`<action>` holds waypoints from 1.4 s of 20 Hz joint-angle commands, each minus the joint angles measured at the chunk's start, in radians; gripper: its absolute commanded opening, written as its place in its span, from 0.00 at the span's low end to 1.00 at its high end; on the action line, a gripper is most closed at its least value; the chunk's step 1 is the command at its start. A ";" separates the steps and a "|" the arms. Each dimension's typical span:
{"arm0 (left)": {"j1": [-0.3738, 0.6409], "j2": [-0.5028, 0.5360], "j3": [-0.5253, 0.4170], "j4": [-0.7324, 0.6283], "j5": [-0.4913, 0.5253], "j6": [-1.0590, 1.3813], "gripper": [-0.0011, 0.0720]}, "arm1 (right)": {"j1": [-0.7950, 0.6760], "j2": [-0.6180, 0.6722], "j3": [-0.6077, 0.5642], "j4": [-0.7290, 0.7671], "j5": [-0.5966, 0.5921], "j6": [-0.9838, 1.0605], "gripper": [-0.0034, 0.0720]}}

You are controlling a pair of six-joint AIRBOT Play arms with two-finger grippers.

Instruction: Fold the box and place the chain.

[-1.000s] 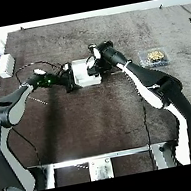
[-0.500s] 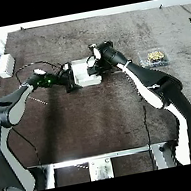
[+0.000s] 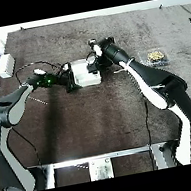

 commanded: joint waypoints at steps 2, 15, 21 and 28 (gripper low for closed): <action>0.001 0.001 0.001 -0.001 0.001 -0.002 0.65 | 0.001 0.014 0.000 0.003 0.019 -0.040 0.62; 0.001 0.001 0.001 -0.001 0.001 -0.002 0.65 | -0.087 0.542 -0.442 0.011 -0.455 -0.319 0.62; 0.001 0.001 0.001 -0.001 0.001 -0.002 0.65 | -0.375 0.731 -0.808 0.037 -0.689 -0.337 0.62; 0.001 0.001 0.001 -0.001 0.001 -0.002 0.65 | -0.644 0.550 -0.688 0.252 -0.443 -0.595 0.53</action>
